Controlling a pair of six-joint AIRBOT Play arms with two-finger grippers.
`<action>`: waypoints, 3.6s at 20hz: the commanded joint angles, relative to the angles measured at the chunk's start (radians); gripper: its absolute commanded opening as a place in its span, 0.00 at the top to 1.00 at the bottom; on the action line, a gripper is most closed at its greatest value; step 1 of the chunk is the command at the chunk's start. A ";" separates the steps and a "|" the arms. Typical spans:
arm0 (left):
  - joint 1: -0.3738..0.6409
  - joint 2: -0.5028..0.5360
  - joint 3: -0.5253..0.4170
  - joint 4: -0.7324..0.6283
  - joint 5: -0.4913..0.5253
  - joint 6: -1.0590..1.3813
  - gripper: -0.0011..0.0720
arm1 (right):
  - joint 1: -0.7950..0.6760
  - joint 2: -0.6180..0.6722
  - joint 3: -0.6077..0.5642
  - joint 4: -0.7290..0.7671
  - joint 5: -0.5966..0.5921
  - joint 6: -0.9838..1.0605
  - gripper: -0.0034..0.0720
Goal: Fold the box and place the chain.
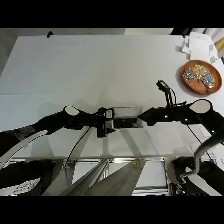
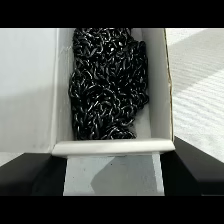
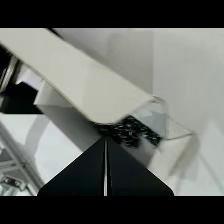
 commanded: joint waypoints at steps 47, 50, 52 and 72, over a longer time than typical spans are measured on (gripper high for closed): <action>0.000 0.000 0.001 0.000 0.000 0.000 0.56 | 0.237 -0.303 0.515 -0.425 0.164 -0.441 0.63; 0.000 0.000 0.001 0.000 0.000 0.000 0.56 | 0.266 -0.303 0.514 -0.426 0.232 -0.441 0.63; 0.000 0.000 0.001 0.000 0.000 0.000 0.56 | 0.291 -0.303 0.508 -0.425 0.238 -0.441 0.64; 0.000 0.000 0.001 0.000 0.000 0.000 0.56 | 0.372 -0.251 0.456 -0.483 0.195 -0.425 0.63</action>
